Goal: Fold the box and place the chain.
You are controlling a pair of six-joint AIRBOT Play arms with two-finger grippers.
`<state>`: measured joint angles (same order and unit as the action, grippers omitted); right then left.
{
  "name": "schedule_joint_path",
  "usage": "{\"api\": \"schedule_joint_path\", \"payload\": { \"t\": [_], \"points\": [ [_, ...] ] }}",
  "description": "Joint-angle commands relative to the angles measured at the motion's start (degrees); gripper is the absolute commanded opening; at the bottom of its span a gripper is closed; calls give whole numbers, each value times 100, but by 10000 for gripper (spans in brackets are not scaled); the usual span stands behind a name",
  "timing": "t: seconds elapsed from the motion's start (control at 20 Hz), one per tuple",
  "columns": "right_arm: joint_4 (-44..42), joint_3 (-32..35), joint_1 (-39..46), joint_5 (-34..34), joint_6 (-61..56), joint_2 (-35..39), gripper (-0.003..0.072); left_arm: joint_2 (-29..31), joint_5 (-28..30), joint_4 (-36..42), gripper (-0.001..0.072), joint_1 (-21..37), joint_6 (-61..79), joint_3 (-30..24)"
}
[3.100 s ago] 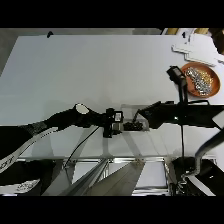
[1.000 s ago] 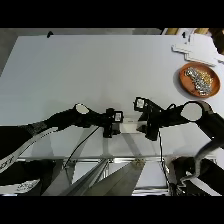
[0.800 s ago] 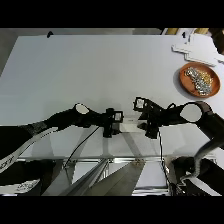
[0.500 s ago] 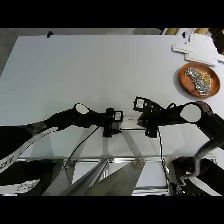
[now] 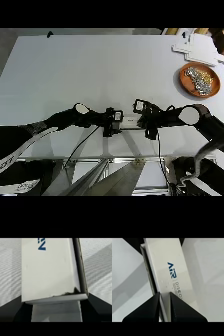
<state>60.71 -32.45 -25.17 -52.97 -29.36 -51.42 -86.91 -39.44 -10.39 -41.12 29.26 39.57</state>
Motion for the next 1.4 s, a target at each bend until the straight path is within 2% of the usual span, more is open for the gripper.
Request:
{"api": "schedule_joint_path", "payload": {
  "t": [0.0,0.15,0.25,0.3,0.45,0.55,0.65,0.7,0.75,0.8,1.0,1.15,1.35],
  "points": [
    [7,61,0,219,-15,-4,107,-2,-24,-13,274,-4,11,0],
    [4,61,-66,17,-15,-4,127,-2,-24,-13,274,-4,11,0],
    [-2,61,-197,-142,-13,-2,275,-2,-24,-13,274,-4,11,0],
    [-13,59,-258,-184,-13,-2,303,-2,-24,-13,274,-4,11,0],
    [-114,57,-304,-186,-13,42,306,-2,-24,-11,274,-4,11,0],
    [-127,55,-304,-188,-15,168,372,-2,-24,-13,274,-2,11,0],
    [-223,55,-304,-184,-15,323,478,-2,-24,-13,274,-4,11,0],
    [-341,55,-304,-175,-15,387,479,-2,-24,-13,274,-4,11,0],
    [-446,55,-304,-160,-17,422,473,-2,-24,-13,274,-4,11,0],
    [-575,55,-302,-140,-15,433,424,-2,-24,-11,274,-4,11,0],
    [-787,57,-302,144,-15,431,19,-2,-24,-13,274,-4,11,0],
    [-682,57,-302,396,-85,376,18,-2,-24,-13,274,-4,11,0],
    [-313,57,-304,57,-400,42,18,-2,-22,-11,274,-4,11,0]
  ]
}}
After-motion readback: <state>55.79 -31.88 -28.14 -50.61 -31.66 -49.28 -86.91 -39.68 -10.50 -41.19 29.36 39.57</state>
